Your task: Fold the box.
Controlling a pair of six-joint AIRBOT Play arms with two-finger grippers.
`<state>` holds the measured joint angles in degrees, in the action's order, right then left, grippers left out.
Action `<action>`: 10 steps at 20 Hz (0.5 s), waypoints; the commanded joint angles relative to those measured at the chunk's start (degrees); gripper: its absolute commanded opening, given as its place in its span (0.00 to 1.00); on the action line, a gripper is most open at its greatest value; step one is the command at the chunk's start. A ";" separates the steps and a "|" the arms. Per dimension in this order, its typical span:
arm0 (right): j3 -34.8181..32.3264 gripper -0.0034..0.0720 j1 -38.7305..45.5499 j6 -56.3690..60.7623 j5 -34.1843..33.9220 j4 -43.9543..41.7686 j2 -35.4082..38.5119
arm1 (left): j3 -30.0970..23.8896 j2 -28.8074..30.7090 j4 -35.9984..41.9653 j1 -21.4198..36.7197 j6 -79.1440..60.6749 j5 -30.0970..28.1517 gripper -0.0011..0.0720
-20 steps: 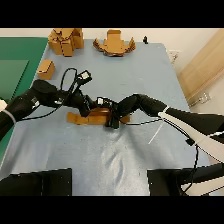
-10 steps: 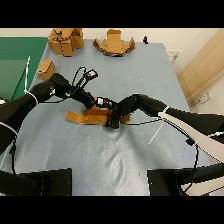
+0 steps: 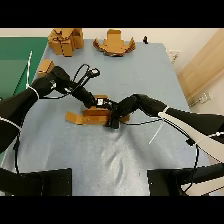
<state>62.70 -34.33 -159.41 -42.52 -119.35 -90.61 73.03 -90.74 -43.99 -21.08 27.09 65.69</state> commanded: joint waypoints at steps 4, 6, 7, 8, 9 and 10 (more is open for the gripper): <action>-0.02 0.92 0.07 1.44 -1.49 -1.86 0.70 | 3.08 0.17 -0.15 0.07 2.75 6.80 0.03; -0.02 0.92 0.07 2.56 -1.88 -1.99 0.90 | 3.06 0.17 -0.17 0.11 2.78 6.91 0.03; -0.02 0.92 0.07 2.56 -2.32 -1.99 0.94 | 3.06 0.17 -0.20 0.11 2.78 6.93 0.03; -0.02 0.95 0.07 2.56 -2.99 -2.38 0.94 | 3.06 0.17 -0.15 0.11 2.84 6.99 0.03; -0.02 0.95 0.07 2.56 -3.54 -2.69 0.94 | 3.06 0.17 -0.13 0.09 2.86 7.32 0.03; -0.02 0.99 0.07 2.58 -3.67 -2.69 0.94 | 3.06 0.17 -0.09 0.09 2.99 7.91 0.03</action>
